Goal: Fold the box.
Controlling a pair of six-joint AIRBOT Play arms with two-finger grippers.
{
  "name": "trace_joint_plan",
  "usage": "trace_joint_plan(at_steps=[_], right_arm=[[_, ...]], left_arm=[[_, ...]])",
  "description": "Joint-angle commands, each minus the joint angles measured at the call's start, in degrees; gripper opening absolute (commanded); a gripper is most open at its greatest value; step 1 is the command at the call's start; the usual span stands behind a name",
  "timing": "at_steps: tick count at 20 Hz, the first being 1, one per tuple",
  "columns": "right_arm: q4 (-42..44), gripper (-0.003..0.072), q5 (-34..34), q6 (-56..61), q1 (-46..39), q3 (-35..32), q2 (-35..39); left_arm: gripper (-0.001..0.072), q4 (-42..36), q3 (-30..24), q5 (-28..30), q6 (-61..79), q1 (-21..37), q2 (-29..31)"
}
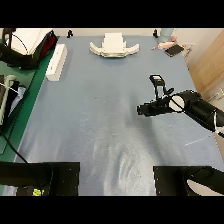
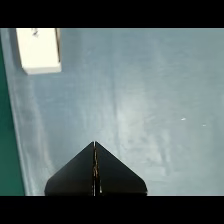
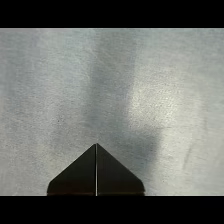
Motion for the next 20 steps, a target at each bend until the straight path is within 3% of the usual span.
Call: trace_joint_plan(at_steps=[1,4,8,13,16,20], right_arm=[[-0.02,0.0003,0.02,0.0,0.02,0.02,-0.02],[0.0,0.0003,0.02,0.0,0.02,0.02,-0.02],[0.0,0.0003,0.02,0.0,0.02,0.02,-0.02],[-0.02,0.0003,0.02,0.0,0.02,0.02,-0.02],[0.0,0.0003,0.02,0.0,0.02,0.02,-0.02],[-0.02,0.0003,0.02,0.0,0.02,0.02,-0.02]], left_arm=[[0.0007,3.41,-2.6,2.21,-2.4,-6.73,9.29],[0.0007,3.98,-12.94,9.73,-5.11,-11.02,18.91],[0.0007,3.98,-32.2,14.99,-6.16,-15.93,30.4],[0.0008,3.58,-51.98,24.76,-11.58,-23.93,37.94],[0.0012,3.08,-56.57,27.96,-11.61,-30.32,38.01],[0.0013,3.06,-57.31,29.99,-11.56,-35.89,38.1]])
